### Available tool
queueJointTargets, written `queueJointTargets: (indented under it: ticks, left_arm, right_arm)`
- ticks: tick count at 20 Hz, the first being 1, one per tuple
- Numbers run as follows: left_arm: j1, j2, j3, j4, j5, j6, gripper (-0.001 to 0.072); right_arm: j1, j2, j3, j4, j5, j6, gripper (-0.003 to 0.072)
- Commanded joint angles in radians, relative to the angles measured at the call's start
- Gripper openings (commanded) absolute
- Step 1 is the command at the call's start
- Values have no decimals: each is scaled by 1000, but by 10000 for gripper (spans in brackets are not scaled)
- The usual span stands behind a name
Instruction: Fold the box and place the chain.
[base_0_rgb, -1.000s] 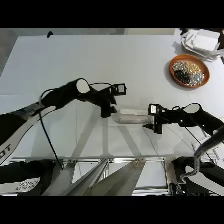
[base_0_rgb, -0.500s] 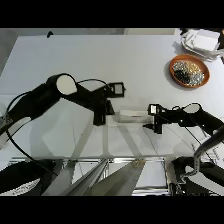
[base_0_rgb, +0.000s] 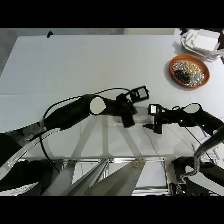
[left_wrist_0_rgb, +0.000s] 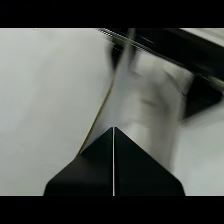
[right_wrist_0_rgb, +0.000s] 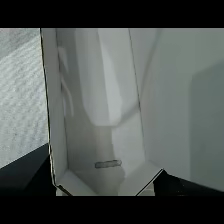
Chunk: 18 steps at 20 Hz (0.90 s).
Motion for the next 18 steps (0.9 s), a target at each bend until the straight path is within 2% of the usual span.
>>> queueJointTargets:
  ticks: [1,8,14,18]
  left_arm:
    - [22,-55,0,-19,266,-151,4]
    - [40,-128,0,-21,104,-229,3]
    - [40,-140,0,-17,19,-283,2]
    - [40,-140,0,-18,7,-283,3]
  right_arm:
    - [0,1,1,-1,0,-2,323]
    - [0,1,1,-1,0,-2,323]
    - [0,1,1,-1,0,-2,323]
    - [0,1,1,-1,0,-2,323]
